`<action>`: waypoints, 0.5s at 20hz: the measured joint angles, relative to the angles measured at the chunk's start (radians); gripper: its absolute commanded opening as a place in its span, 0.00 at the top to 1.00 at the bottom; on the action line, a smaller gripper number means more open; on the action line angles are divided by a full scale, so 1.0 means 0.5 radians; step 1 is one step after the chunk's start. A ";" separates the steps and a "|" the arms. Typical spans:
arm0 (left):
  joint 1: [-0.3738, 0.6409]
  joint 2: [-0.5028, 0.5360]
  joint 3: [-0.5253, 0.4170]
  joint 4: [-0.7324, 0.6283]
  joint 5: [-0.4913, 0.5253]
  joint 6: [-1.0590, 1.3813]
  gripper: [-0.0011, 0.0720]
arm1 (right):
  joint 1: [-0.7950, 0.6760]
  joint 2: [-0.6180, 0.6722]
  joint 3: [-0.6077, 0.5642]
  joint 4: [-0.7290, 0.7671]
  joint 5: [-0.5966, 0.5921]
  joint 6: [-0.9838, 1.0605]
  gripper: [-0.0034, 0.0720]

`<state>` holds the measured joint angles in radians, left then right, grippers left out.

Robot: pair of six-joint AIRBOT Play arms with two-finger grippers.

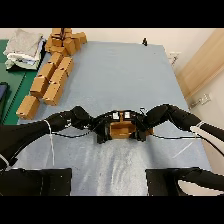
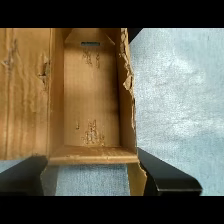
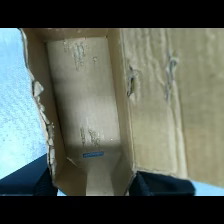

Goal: Fold the box.

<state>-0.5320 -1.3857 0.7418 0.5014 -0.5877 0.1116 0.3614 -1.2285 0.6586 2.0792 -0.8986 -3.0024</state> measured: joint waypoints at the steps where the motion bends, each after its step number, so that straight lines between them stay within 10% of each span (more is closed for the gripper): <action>1: 0.000 -0.001 0.000 0.000 0.002 0.000 0.41 | 0.000 0.000 0.000 0.000 0.000 0.000 0.29; 10: 0.000 0.000 0.000 -0.001 0.003 0.000 0.41 | 0.000 0.000 0.000 0.028 -0.007 -0.001 0.18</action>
<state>-0.5320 -1.3857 0.7418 0.5011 -0.5861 0.1116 0.3614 -1.2285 0.6586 2.0933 -0.9020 -3.0028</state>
